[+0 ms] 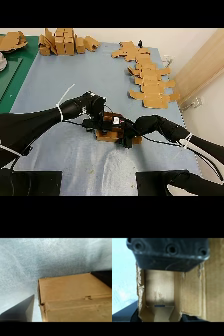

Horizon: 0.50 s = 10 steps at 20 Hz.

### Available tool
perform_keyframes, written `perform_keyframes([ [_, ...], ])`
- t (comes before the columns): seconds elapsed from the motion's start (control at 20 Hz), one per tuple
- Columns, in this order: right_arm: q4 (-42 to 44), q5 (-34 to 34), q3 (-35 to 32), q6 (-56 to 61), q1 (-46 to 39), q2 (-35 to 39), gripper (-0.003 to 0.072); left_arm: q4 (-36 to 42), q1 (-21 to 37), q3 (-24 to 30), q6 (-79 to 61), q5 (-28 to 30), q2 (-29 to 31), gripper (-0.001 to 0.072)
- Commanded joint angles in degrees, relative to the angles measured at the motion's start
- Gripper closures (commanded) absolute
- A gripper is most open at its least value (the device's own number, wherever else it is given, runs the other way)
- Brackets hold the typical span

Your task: Fold the box.

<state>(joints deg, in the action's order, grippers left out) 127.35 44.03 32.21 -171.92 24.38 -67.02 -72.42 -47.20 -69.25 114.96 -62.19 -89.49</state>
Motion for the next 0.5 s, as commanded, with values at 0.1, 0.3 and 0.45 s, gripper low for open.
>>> perform_keyframes([
  [0.1, 0.0, 0.0, 0.0, 0.0, 0.0, 0.0, 0.0232, 0.0, 0.0, -0.3, -0.1, 1.1, -0.5, 0.0336],
  [0.3, 0.0, 0.0, 0.0, 0.0, 0.0, 0.0, 0.0232, 0.1, -0.2, -0.3, 1.9, 1.2, -0.5, 0.0698],
  [0.45, 0.0, 0.0, 0.0, 0.0, 0.0, 0.0, 0.0232, 0.5, -1.0, -0.3, 1.9, 0.8, -0.5, 0.0696],
])
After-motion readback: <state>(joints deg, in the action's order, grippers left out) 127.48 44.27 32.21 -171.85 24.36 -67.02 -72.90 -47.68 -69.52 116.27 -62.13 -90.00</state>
